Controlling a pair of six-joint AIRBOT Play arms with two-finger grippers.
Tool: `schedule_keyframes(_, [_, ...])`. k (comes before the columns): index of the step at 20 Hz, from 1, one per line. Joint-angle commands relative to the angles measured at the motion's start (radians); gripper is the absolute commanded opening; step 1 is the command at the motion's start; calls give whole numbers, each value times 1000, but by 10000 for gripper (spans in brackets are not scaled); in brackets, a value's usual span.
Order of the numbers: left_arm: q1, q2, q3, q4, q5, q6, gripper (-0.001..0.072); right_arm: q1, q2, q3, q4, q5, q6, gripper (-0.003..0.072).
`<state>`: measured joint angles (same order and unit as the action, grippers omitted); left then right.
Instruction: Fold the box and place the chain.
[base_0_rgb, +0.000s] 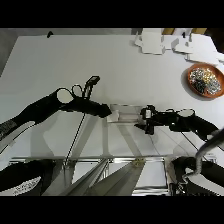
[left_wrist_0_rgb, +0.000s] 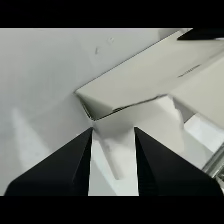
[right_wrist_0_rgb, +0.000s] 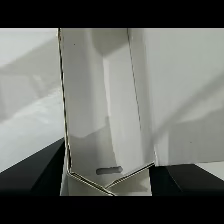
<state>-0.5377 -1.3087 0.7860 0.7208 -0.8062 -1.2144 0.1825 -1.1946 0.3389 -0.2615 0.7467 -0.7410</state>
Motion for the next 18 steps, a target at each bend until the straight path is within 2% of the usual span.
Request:
schedule_keyframes(1, [9,11,2,10,-14,-2,304,0,0,0,4,-3,3,411])
schedule_keyframes(4, [0,8,2,11,-32,-2,309,0,0,0,4,-2,3,411])
schedule_keyframes(5, [-8,8,2,11,-31,-2,344,0,0,0,3,-3,3,411])
schedule_keyframes(11, [-67,8,2,20,-3,-32,349,0,0,0,4,-2,3,411])
schedule_keyframes(13, [-84,6,8,84,10,-129,351,0,0,0,4,-3,3,411])
schedule_keyframes(16, [-114,-26,68,232,-26,-302,354,0,0,0,3,-3,3,411])
schedule_keyframes(18, [-140,-51,111,282,-34,-363,354,0,0,0,4,-3,3,411])
